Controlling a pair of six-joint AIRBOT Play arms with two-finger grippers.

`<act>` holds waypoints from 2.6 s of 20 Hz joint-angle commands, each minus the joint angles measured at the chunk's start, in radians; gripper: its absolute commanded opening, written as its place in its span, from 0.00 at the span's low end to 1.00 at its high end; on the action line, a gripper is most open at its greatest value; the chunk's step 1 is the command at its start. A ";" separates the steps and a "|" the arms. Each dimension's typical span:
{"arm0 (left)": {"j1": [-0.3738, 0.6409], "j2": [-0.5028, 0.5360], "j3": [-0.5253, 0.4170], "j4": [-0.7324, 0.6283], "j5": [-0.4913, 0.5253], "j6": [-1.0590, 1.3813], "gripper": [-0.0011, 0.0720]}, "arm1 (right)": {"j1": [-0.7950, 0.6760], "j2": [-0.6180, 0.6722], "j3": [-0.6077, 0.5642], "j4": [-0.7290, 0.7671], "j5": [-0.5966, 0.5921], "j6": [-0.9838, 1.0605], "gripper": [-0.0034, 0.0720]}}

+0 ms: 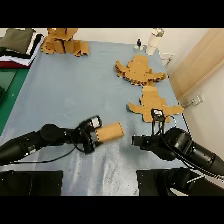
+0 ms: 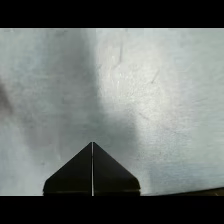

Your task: Fold the box.

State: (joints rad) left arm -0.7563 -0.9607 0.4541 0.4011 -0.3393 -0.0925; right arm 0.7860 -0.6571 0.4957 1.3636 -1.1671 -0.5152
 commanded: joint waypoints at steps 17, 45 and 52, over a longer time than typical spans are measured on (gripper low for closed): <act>0.871 -0.650 0.719 0.161 0.020 -0.417 0.65 | -0.122 -0.168 0.015 -0.026 0.254 -0.028 0.05; 0.862 -0.913 0.990 0.229 0.062 -0.473 0.98 | -0.132 -0.266 0.074 -0.005 0.288 -0.047 0.05; 0.877 -0.855 0.990 0.229 -0.041 -0.477 0.98 | -0.132 -0.265 0.074 0.005 0.288 -0.049 0.05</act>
State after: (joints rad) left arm 0.1120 -1.8450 1.4433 0.6281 -0.3351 -0.5682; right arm 0.6544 -0.9222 0.5694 1.3617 -0.8795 -0.5625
